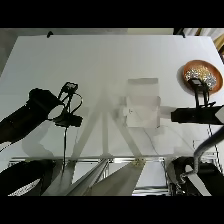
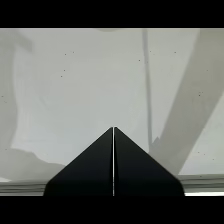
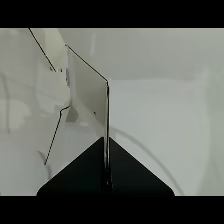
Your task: Fold the box and place the chain.
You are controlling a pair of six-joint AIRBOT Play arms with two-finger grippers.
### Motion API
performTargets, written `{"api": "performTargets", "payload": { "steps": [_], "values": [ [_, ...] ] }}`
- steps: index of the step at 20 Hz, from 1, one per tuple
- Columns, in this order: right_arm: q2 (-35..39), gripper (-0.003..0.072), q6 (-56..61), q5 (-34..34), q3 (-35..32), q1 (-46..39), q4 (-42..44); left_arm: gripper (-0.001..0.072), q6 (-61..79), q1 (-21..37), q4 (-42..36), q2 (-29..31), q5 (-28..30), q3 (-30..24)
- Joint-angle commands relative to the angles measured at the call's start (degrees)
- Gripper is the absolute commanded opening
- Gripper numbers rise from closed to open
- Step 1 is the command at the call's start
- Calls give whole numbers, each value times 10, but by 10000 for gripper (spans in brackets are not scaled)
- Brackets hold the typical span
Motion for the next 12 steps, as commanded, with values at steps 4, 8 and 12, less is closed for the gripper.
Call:
{"api": "performTargets", "payload": {
  "steps": [4,8,12],
  "values": [
    [29,18,-1,-46,-43,97,46,12,14,0,-12,0,59,-1],
    [29,18,0,-72,-43,153,49,10,101,0,-23,-2,181,-1],
    [29,18,0,-81,-43,184,49,10,214,0,-31,-14,285,-1]
  ]
}}
